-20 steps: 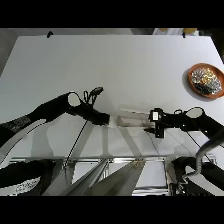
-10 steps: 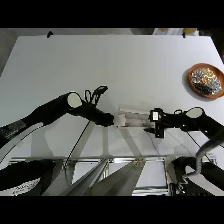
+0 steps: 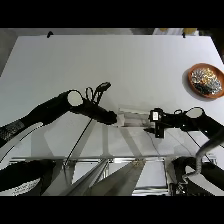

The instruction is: Fold the box and place the chain.

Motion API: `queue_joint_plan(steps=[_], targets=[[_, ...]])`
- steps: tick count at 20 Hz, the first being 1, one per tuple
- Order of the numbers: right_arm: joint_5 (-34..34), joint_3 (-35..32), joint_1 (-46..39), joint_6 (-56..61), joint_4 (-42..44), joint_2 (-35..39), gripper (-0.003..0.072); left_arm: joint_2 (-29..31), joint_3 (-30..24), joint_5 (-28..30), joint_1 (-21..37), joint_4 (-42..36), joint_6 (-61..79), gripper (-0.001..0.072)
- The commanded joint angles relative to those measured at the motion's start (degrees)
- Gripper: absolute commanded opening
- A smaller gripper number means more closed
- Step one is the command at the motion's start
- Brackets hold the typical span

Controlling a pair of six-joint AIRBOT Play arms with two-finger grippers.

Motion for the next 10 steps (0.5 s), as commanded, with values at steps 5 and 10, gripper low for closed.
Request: queue_joint_plan(steps=[5, 10], targets=[[0.0, 0.0, 0.0, 0.0, 0.0, 0.0, 0.0343, -0.3, 0.3, 2.3, 0.0, 4.3, -0.6, 0.0397], [0.0, 0.0, 0.0, 0.0, 0.0, 0.0, 0.0343, 0.1, 0.3, 1.6, 0.2, 4.7, -1.4, 0.0397]])
